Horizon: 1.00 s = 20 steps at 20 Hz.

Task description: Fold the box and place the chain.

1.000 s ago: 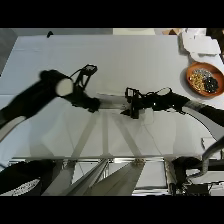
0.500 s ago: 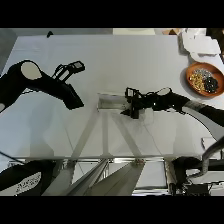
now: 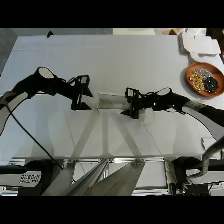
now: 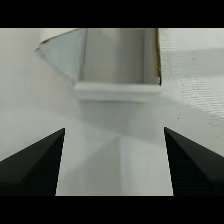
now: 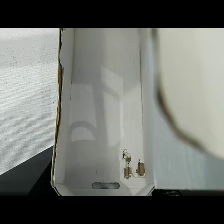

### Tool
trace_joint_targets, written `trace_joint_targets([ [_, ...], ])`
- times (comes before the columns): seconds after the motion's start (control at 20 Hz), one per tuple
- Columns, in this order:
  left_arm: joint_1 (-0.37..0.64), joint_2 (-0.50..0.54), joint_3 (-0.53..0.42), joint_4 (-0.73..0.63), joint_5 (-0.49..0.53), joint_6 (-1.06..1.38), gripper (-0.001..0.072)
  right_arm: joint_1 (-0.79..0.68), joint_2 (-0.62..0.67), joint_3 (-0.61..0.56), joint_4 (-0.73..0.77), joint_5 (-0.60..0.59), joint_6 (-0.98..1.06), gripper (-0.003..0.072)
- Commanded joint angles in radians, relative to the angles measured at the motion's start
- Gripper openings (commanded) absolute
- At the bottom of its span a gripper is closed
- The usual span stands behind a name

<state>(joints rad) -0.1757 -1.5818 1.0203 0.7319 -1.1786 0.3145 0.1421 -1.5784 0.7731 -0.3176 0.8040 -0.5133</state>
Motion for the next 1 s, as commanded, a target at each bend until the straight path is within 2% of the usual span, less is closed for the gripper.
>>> trace_joint_targets([
  [0.0,-0.013,-0.060,0.000,-0.066,0.047,0.220,0.0696,0.000,-0.001,0.001,0.000,0.000,0.000,0.0436],
  [0.1,-0.013,-0.061,0.000,-0.079,0.087,0.204,0.0697,0.000,0.000,0.001,0.000,0.000,0.000,0.0436],
  [0.45,-0.016,-0.061,0.000,-0.117,-0.008,0.184,0.0700,0.000,-0.001,0.001,0.000,0.000,0.000,0.0436],
  [0.95,-0.051,-0.085,0.000,-0.118,-0.008,0.183,0.0699,0.000,0.000,0.001,0.000,0.000,0.000,0.0436],
])
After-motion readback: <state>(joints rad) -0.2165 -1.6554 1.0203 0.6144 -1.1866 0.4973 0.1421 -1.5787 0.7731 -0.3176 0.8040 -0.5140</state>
